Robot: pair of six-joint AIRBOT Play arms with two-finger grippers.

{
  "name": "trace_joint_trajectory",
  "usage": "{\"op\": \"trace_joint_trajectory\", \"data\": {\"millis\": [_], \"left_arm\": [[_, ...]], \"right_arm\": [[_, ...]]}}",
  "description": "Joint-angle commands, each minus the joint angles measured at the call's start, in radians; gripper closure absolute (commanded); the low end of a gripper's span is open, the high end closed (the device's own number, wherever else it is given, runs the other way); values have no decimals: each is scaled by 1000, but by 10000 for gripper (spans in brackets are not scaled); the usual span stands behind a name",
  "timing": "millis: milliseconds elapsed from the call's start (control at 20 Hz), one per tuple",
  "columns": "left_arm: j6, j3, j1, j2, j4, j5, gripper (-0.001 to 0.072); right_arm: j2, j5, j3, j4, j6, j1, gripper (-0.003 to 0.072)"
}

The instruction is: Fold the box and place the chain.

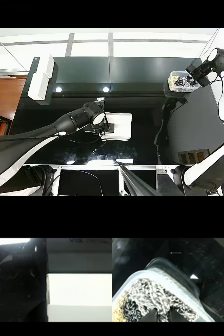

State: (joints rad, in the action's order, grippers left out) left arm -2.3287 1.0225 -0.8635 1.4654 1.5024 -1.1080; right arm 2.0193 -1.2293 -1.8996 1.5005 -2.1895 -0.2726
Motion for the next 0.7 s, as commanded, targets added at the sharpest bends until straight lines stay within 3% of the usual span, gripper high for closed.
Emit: {"op": "trace_joint_trajectory", "data": {"millis": [0,250,650], "left_arm": [[0,1,1,0,0,0,678],[0,1,1,0,0,4,678],[0,1,1,0,0,3,678]], "right_arm": [[-4,-21,-2,-6,92,-1,668],[-124,-37,-2,-11,371,2,670],[-505,-42,-1,-76,587,97,675]]}}
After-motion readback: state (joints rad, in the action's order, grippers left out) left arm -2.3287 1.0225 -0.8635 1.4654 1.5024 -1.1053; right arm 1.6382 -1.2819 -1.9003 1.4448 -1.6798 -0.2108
